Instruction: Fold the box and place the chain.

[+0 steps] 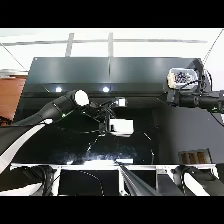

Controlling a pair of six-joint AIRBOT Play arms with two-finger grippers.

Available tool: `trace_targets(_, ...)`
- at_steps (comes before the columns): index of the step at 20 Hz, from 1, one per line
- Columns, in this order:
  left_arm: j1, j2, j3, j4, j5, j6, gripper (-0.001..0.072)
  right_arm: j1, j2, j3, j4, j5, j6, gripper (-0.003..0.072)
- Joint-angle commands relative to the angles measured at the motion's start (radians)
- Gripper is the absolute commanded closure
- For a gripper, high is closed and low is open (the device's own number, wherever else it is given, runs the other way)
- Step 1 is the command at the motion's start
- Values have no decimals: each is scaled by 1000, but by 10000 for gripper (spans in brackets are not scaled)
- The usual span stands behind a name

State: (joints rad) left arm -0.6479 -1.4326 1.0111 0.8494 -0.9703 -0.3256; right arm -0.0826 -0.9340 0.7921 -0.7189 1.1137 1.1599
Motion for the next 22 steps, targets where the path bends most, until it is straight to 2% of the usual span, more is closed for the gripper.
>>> trace_targets(1, -11, -1, 1, 13, 11, 0, -6, -1, 1, 1, 0, 0, 0, 637)
trace_targets(12, -55, -59, 0, 78, 114, -23, -6, 0, 1, 1, 0, 0, 0, 638)
trace_targets(18, -58, -74, 0, 111, 114, -23, 25, 0, 1, 1, 0, -1, 0, 638)
trace_targets(19, -58, -75, 0, 111, 114, -24, 90, 0, 1, 1, 0, -1, 0, 638)
trace_targets(21, -56, -74, 0, 113, 111, -24, 380, -1, 1, 1, 0, -4, 1, 638)
trace_targets(22, -45, -71, 3, 120, 103, -40, 421, 0, 1, 1, 0, -5, 1, 638)
